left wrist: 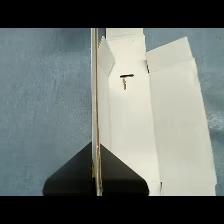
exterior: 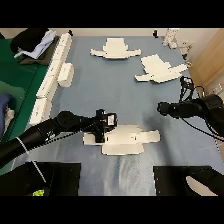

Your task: Fold the box.

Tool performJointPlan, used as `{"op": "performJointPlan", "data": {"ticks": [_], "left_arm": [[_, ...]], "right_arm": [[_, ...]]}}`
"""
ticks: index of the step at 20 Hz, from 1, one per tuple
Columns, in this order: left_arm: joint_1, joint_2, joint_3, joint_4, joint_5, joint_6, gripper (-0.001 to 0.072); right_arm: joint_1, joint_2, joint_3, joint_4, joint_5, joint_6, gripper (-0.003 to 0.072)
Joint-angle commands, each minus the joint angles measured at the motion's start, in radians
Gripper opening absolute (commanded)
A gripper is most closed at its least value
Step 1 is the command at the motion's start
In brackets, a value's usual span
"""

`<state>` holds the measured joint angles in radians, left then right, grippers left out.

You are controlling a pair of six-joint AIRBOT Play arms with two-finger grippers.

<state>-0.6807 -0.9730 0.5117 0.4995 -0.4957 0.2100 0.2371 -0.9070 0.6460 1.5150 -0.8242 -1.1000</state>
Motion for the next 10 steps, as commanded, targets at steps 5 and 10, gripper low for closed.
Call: {"op": "performJointPlan", "data": {"ticks": [5,10], "left_arm": [[-0.003,0.001,-0.018,0.002,-0.038,-0.048,0.0014],[-0.003,0.001,-0.018,0.002,-0.106,-0.05,0.0014]], "right_arm": [[0.0,-0.001,0.001,0.0,0.0,0.0,0.0358],[0.0,-0.001,0.001,0.001,-0.003,0.0,0.0358]]}}
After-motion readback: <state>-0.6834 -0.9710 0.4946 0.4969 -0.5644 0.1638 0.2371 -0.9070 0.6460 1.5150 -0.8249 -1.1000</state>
